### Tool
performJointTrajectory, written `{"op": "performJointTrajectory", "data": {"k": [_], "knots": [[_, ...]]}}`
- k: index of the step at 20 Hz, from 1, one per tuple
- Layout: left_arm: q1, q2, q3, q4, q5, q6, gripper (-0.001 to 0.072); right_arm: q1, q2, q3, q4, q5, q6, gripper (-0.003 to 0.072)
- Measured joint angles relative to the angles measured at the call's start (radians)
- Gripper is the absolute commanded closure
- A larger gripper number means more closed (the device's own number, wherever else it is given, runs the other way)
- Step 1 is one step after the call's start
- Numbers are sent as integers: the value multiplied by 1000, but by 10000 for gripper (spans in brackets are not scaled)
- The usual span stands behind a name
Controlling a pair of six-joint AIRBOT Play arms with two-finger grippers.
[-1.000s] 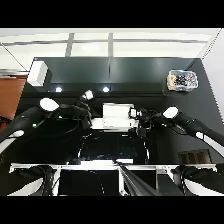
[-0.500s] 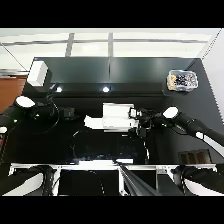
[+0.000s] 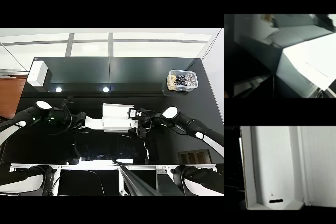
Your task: Fold the box and place the chain.
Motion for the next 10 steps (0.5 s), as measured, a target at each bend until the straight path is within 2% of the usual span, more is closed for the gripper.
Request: {"op": "performJointTrajectory", "data": {"k": [3,4,6,7,10], "knots": [[-12,-7,2,-55,-4,68,677,0,0,0,0,0,0,517],[-8,-7,3,-80,-13,97,572,0,0,0,-1,0,0,517],[6,-7,4,-129,-54,162,197,0,0,0,-1,0,0,517],[13,-7,5,-149,-75,191,86,0,0,0,-1,0,0,517],[21,-6,12,-182,-119,244,83,0,0,0,-1,0,0,517]]}}
